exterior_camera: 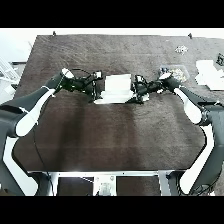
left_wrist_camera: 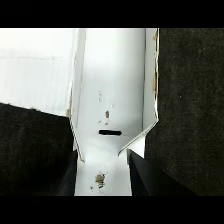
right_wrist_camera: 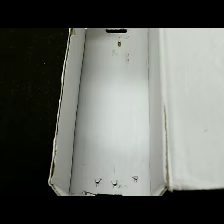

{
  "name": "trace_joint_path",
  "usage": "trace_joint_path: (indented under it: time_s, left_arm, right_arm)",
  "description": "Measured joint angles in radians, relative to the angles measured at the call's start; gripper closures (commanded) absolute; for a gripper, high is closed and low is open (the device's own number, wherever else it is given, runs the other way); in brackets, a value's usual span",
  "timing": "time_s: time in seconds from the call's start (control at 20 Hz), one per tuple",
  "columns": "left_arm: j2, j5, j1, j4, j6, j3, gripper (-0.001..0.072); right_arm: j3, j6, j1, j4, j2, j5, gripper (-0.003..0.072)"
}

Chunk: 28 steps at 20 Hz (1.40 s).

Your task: Fold the box and place the chain.

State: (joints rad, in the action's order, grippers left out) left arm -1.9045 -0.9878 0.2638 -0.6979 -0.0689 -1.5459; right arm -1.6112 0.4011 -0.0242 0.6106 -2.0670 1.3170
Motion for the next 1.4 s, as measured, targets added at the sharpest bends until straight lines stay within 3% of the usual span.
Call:
trace_joint_path:
  time_s: [0.35, 0.4, 1.25, 1.3, 1.4]
  left_arm:
    - [0.0, -0.008, 0.0, 0.031, 0.0, 0.001, 0.0361]
    - [-0.001, -0.01, 0.0, 0.035, 0.001, 0.002, 0.0507]
    - [-0.048, 0.037, 0.051, 0.156, -0.067, 0.002, 0.0523]
    - [-0.051, 0.042, 0.053, 0.165, -0.068, 0.002, 0.0522]
    - [-0.056, 0.043, 0.056, 0.183, -0.08, 0.002, 0.0325]
  right_arm:
    - [0.0, 0.0, 0.0, 0.0, 0.0, 0.0, 0.0109]
    - [0.0, 0.0, 0.0, 0.0, 0.0, 0.0, 0.0109]
    - [0.0, 0.0, 0.0, 0.002, 0.0, 0.0, 0.0109]
    - [0.0, 0.0, 0.0, 0.001, 0.0, 0.0, 0.0109]
    - [0.0, 0.0, 0.0, 0.001, 0.0, 0.0, 0.0109]
